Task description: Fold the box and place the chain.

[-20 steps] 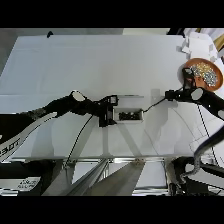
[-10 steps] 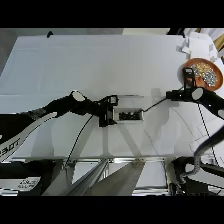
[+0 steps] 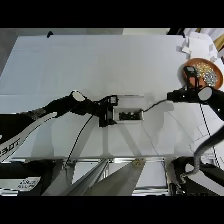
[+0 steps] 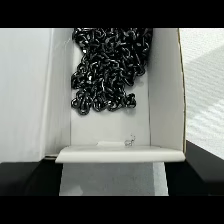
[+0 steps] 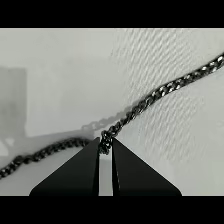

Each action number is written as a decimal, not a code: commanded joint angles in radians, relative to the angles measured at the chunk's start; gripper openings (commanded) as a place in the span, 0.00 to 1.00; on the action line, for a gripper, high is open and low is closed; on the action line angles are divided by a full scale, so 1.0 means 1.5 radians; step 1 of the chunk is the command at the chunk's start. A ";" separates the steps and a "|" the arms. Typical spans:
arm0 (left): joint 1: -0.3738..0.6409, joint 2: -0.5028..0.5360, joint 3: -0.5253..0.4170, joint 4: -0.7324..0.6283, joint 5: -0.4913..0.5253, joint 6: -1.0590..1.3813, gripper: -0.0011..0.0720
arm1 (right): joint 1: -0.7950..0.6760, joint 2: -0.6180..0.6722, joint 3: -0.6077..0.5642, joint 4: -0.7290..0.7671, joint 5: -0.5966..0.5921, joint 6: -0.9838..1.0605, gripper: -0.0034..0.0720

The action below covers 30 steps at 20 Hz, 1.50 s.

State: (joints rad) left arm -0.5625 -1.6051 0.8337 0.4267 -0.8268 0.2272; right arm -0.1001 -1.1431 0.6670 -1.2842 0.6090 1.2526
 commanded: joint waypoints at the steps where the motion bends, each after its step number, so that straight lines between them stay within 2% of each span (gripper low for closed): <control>1: 0.000 0.000 0.000 0.000 0.000 0.000 0.36 | -0.001 0.097 0.000 0.009 0.067 -0.001 0.05; 6: 0.000 0.000 0.000 0.000 0.000 0.000 0.36 | 0.006 0.227 -0.002 0.102 0.164 -0.016 0.05; 9: 0.000 0.000 0.000 0.000 0.000 0.000 0.36 | 0.064 0.269 -0.002 0.174 0.230 -0.060 0.05; 11: 0.000 0.000 0.000 0.000 0.000 0.000 0.36 | 0.116 0.287 -0.002 0.205 0.245 -0.073 0.05; 18: 0.000 0.000 0.000 0.000 0.000 0.000 0.36 | 0.251 0.331 -0.002 0.336 0.193 -0.076 0.05; 20: 0.000 0.000 0.000 0.000 0.000 0.000 0.36 | 0.275 0.338 -0.002 0.394 0.185 -0.124 0.05; 23: 0.000 0.000 0.000 0.000 0.000 0.000 0.36 | 0.298 0.349 -0.002 0.468 0.157 -0.160 0.05; 27: 0.000 0.000 0.000 0.000 0.000 0.000 0.36 | 0.308 0.352 -0.002 0.484 0.123 -0.163 0.05; 30: 0.000 0.000 0.000 0.000 0.000 0.000 0.36 | 0.308 0.352 -0.002 0.561 0.085 -0.200 0.05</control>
State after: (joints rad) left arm -0.5625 -1.6051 0.8337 0.4267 -0.8268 0.2272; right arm 0.3550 -0.6178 0.6643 -0.5461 0.7910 1.0058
